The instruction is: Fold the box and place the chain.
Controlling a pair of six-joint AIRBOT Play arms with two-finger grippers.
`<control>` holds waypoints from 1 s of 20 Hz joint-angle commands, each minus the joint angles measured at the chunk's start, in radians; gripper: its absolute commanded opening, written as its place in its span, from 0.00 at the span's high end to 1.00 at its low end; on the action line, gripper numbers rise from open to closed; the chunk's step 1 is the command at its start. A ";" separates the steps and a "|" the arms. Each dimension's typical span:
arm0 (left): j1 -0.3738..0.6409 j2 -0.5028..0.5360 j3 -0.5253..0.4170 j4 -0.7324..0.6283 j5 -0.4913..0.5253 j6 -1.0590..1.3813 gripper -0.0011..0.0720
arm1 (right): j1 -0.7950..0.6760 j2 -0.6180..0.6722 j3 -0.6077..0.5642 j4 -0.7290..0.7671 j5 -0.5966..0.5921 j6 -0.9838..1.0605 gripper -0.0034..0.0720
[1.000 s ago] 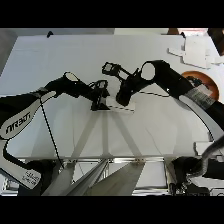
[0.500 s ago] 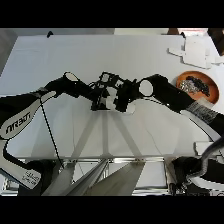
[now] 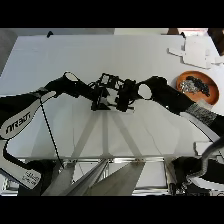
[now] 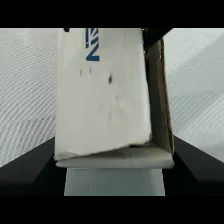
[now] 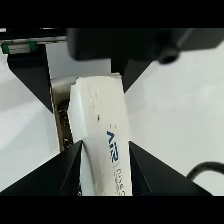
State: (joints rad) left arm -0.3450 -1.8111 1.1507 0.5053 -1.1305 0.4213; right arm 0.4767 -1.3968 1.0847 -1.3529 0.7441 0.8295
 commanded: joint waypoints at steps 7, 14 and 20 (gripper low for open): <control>0.001 0.001 0.000 0.001 -0.003 0.000 0.72 | 0.037 0.000 -0.033 -0.001 0.006 0.012 0.58; 0.001 0.001 0.000 0.001 -0.003 0.000 0.72 | 0.052 0.008 -0.085 -0.006 -0.001 0.012 0.49; 0.001 0.001 0.000 0.001 -0.003 0.000 0.72 | 0.052 0.086 -0.084 -0.028 -0.011 0.011 0.49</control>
